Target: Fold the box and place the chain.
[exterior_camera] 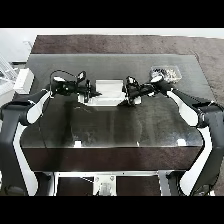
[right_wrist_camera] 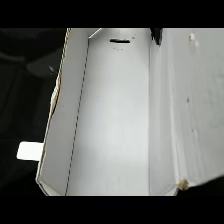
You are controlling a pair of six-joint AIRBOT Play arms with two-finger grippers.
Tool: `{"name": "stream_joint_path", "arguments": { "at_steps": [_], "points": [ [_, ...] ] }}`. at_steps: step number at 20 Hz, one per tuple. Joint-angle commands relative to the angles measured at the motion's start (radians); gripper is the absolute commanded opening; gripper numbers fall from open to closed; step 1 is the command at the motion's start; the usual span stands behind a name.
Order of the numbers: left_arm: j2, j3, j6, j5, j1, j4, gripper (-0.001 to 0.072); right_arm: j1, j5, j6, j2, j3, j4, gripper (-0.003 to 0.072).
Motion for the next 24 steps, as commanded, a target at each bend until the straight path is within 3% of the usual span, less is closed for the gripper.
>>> {"name": "stream_joint_path", "arguments": {
  "at_steps": [1,12,14,15,24],
  "points": [
    [0.000,0.000,0.000,0.000,0.000,0.000,0.0022,0.000,-0.021,0.003,-0.001,0.008,-0.035,0.0664],
    [0.000,0.000,0.000,0.000,0.000,0.001,0.0022,0.000,-0.007,-0.008,-0.001,0.009,-0.029,0.0647],
    [0.000,0.000,0.000,0.000,0.000,0.000,0.0022,0.000,0.018,-0.019,-0.001,0.009,-0.004,0.0650],
    [0.000,0.000,0.000,0.000,0.000,0.000,0.0022,0.000,0.017,-0.020,-0.001,0.009,-0.003,0.0697],
    [0.000,0.000,0.000,0.000,0.000,0.000,0.0022,0.001,0.016,-0.018,-0.007,0.010,0.002,0.0696]
  ]
}}
